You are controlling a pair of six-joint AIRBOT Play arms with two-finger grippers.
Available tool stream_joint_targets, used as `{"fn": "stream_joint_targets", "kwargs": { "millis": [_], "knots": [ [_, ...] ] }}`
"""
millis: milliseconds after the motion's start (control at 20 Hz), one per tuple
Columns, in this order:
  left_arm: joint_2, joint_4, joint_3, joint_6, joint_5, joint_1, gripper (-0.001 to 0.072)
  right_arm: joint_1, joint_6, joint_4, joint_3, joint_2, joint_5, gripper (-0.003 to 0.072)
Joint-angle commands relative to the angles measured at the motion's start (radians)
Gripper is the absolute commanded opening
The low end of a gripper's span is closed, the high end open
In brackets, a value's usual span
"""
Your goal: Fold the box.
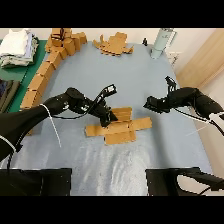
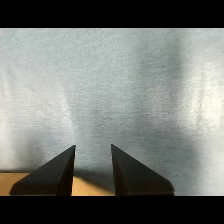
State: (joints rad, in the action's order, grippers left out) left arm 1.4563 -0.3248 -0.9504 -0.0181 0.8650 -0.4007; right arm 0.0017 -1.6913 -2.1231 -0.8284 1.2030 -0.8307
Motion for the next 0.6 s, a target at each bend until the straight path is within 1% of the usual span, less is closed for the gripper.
{"fn": "stream_joint_targets", "kwargs": {
  "millis": [0,350,550],
  "knots": [
    [-0.008,-0.014,0.025,-0.027,-0.018,-0.015,0.001,0.0,0.002,-0.005,-0.001,0.001,0.008,0.0332],
    [-0.009,-0.012,0.023,-0.027,0.008,-0.001,0.0011,0.0,0.001,-0.005,-0.001,0.001,0.004,0.0332],
    [-0.009,-0.008,0.002,-0.018,0.1,0.003,0.0011,0.0,0.001,-0.005,-0.001,0.001,0.005,0.0332]
  ]
}}
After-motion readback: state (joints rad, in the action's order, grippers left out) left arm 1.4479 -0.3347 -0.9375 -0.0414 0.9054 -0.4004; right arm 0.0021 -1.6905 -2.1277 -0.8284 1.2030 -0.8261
